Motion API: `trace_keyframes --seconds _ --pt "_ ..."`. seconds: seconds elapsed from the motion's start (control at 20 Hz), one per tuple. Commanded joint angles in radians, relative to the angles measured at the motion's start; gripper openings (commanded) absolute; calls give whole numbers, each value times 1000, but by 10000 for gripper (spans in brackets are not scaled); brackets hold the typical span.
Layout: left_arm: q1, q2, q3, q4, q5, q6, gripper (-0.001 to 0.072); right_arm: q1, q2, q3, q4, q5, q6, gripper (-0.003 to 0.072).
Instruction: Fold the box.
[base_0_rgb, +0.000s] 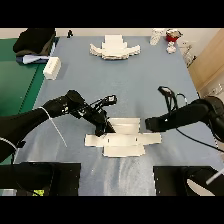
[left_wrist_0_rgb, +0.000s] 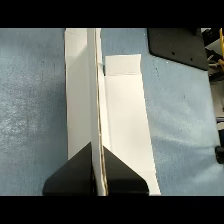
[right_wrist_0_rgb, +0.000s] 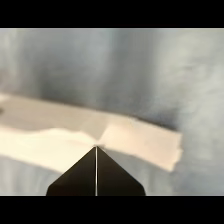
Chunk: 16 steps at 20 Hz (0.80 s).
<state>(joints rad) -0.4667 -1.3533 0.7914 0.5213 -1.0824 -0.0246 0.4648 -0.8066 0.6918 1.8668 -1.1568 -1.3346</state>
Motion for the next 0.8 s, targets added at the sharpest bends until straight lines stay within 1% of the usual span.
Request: trace_keyframes --seconds 0.0,0.1,0.2,0.25,0.3,0.35,0.4,0.6,0.7,0.75 --pt "0 -1 -1 2 1 1 14 251 66 -2 10 -45 94 3" --pt "0 -1 -1 2 0 1 14 438 64 -3 -5 -24 101 3" --pt "0 -1 -1 2 1 1 14 610 50 -19 -99 6 134 6" --pt "0 -1 -1 2 1 1 14 676 34 -30 -161 10 133 136" --pt "0 -1 -1 2 1 1 14 720 13 -40 -221 13 132 455" --pt "0 -1 -1 2 1 1 14 750 -18 -46 -285 15 126 667" --pt "0 -1 -1 2 1 1 14 762 -52 -46 -318 14 100 716" --pt "0 -1 -1 2 1 1 14 763 -186 -46 -319 42 -67 716" --pt "0 -1 -1 2 0 1 14 763 -225 -46 -333 80 -97 717" --pt "0 -1 -1 2 0 1 14 762 -240 -46 -368 99 -97 716"
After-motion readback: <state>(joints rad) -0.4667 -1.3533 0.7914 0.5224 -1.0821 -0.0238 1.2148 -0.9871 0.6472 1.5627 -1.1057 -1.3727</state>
